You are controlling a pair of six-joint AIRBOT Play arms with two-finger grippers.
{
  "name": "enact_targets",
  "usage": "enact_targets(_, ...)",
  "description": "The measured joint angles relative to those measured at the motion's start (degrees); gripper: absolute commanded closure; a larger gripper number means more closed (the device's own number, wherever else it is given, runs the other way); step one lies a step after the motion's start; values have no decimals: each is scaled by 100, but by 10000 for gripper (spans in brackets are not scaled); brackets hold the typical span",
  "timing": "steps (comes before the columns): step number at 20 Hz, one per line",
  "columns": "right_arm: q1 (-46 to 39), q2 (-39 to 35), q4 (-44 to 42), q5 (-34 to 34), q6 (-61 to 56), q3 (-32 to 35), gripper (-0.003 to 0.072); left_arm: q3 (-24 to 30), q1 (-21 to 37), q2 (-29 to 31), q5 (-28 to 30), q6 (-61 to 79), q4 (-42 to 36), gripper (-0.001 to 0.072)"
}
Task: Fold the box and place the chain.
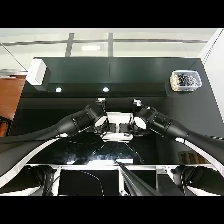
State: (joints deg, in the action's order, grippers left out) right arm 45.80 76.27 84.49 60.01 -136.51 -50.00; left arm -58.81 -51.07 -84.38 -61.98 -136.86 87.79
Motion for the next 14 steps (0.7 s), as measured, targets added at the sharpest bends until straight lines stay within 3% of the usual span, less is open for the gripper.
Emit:
enact_targets(5, -11, -509, 98, 306, 304, 0, 315, 0, 0, 0, 2, 0, 0, 682)
enact_targets(9, -190, -1467, 396, 651, 577, 0, 315, 0, 0, 0, 2, 2, 0, 681)
enact_targets(14, -933, -2490, 1928, 1344, 1137, 0, 315, 0, 0, 0, 2, 7, 0, 682)
